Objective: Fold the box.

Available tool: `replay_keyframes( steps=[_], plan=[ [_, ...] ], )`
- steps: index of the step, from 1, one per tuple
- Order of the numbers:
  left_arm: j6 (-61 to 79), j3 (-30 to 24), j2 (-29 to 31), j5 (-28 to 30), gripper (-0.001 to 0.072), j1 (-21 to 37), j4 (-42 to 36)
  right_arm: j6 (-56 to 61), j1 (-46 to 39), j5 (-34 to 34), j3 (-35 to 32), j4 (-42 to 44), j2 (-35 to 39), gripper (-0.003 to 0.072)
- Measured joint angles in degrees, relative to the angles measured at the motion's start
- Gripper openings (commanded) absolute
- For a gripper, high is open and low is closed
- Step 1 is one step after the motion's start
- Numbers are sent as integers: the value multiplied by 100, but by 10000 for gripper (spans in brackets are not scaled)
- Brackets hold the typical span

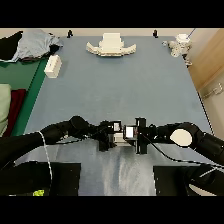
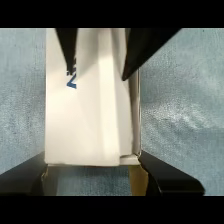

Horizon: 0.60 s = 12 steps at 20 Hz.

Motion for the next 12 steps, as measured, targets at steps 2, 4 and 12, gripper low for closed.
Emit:
replay_keyframes(
  steps=[2,4,12],
  plan=[
    [0,0,0,-4,477,0,7,-2,2,31,-50,52,0,281],
    [2,0,0,-4,477,0,9,-2,2,46,-74,85,0,280],
    [0,0,0,15,477,0,2,0,7,140,-101,208,44,439]
  ],
)
